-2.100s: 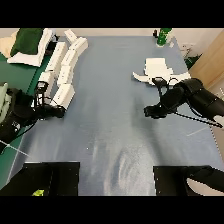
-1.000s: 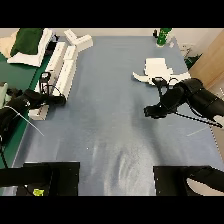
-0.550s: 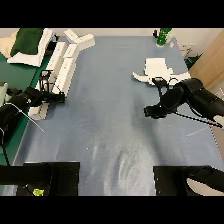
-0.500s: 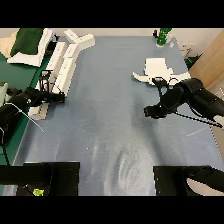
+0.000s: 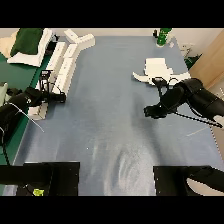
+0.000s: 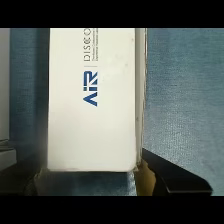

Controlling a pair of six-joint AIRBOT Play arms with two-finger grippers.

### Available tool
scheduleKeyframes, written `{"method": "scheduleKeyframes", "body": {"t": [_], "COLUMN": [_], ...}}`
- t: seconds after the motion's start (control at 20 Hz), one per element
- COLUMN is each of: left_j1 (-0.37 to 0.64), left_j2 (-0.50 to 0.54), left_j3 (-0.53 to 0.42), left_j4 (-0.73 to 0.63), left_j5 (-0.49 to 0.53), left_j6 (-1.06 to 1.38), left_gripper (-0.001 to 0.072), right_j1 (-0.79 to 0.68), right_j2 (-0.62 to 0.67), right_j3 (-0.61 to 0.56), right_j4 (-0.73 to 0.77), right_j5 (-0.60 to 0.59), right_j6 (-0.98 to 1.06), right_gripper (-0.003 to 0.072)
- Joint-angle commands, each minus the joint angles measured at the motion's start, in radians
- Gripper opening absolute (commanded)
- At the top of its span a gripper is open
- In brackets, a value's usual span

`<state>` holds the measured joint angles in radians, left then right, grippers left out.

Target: Fold the box.

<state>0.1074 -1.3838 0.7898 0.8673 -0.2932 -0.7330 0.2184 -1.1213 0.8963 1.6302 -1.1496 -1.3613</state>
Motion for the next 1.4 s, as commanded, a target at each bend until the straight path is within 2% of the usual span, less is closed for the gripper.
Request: {"method": "scheduleKeyframes", "body": {"t": [0.0,0.2,0.55,0.75,0.8,0.85,0.9,1.05,1.2,1.35], "left_j1": [0.0,0.008,0.102,0.066,0.041,0.009,-0.026,-0.151,-0.275,-0.372], "left_j2": [0.006,0.086,0.317,0.481,0.507,0.526,0.532,0.497,0.404,0.32], "left_j3": [0.001,0.001,0.001,0.015,0.025,0.041,0.06,0.124,0.186,0.198], "left_j4": [0.001,0.002,0.039,0.001,-0.012,-0.014,-0.012,0.007,0.055,0.053], "left_j5": [-0.007,-0.078,-0.469,-0.59,-0.607,-0.632,-0.652,-0.657,-0.678,-0.647], "left_j6": [0.0,0.0,-0.064,-0.072,-0.073,-0.085,-0.101,-0.187,-0.299,-0.315], "left_gripper": [0.0694,0.0695,0.0694,0.0691,0.0509,0.015,0.0017,0.0016,0.0016,0.0017], "right_j1": [0.0,0.0,0.0,0.0,0.0,0.0,0.0,0.0,0.0,0.0], "right_j2": [0.0,0.0,0.0,0.0,0.0,0.0,0.0,0.0,0.0,0.0], "right_j3": [0.001,0.001,0.001,0.001,0.001,0.001,0.001,0.001,0.001,0.001], "right_j4": [0.0,0.0,0.0,0.0,0.0,0.0,0.0,0.0,0.0,0.0], "right_j5": [0.0,0.0,0.0,0.0,0.0,0.0,0.0,0.0,0.0,0.0], "right_j6": [0.0,0.0,0.0,0.0,0.0,0.0,0.0,0.0,0.0,0.0], "right_gripper": [0.0016,0.0016,0.0016,0.0016,0.0016,0.0016,0.0016,0.0016,0.0016,0.0016]}}
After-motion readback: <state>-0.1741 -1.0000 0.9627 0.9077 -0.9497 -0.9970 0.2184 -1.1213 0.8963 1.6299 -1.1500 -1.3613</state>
